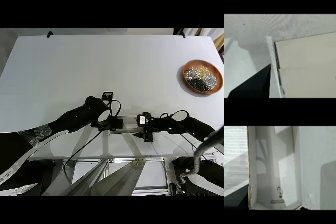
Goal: Fold the box and place the chain.
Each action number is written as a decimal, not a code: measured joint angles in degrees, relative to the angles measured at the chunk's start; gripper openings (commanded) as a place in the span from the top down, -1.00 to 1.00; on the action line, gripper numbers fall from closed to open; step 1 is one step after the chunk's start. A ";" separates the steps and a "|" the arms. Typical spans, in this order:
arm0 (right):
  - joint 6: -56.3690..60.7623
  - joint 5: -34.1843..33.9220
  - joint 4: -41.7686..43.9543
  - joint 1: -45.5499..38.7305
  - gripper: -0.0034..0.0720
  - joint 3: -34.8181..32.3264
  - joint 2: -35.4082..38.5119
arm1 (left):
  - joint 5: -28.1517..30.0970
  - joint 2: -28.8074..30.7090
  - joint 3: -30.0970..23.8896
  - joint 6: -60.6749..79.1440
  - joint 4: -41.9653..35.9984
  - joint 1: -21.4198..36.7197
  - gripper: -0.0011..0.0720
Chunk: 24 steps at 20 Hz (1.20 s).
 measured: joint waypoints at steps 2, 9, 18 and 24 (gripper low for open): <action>0.00 0.00 0.00 0.00 0.01 0.00 0.00 | -1.40 -0.94 1.29 0.00 -0.17 0.31 0.28; 0.00 0.00 0.00 0.00 0.01 0.00 0.00 | -3.96 -2.73 2.95 -0.70 -0.98 0.81 0.58; 0.02 0.00 0.02 0.02 0.01 0.00 0.00 | -4.33 -4.85 3.08 -4.15 -0.55 -0.63 0.61; 0.11 -0.02 0.11 0.00 0.01 0.00 0.00 | -3.54 -5.01 3.08 -4.70 -0.02 -0.94 0.96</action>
